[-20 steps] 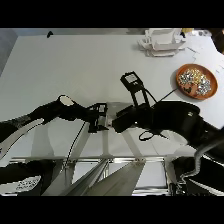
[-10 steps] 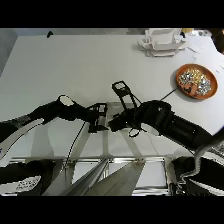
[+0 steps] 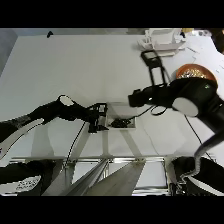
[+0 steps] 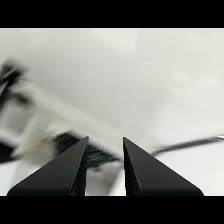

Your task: Fold the box and place the chain.

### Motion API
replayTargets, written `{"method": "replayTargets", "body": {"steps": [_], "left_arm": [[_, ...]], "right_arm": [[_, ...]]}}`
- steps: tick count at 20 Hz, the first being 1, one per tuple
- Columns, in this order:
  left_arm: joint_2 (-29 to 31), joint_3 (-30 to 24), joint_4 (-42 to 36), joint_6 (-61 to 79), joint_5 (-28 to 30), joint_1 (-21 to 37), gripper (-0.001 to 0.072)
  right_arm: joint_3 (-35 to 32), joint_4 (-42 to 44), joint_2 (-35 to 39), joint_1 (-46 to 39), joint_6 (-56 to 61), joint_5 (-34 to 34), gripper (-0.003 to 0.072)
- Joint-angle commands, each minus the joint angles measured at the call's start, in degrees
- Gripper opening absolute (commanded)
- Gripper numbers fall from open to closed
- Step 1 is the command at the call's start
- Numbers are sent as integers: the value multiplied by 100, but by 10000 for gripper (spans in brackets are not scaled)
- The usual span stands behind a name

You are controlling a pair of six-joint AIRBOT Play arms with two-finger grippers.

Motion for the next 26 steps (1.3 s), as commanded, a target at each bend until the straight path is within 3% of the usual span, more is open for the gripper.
{"method": "replayTargets", "body": {"steps": [1,4,6,19,20,26], "left_arm": [[4,4,2,2,-2,4,192],[4,4,2,0,0,4,192],[4,4,2,2,0,4,192],[4,4,2,2,-2,4,192],[4,4,2,2,0,4,192],[4,4,2,2,0,4,192]], "right_arm": [[42,-299,33,-1108,-153,654,218],[-63,-313,-249,-1856,-450,776,241],[-127,-308,-461,-2149,-564,763,382],[-127,-166,-2234,-2264,-765,564,359],[-127,-127,-2312,-2264,-809,516,316],[-127,-79,-2450,-2264,-817,168,316]]}}
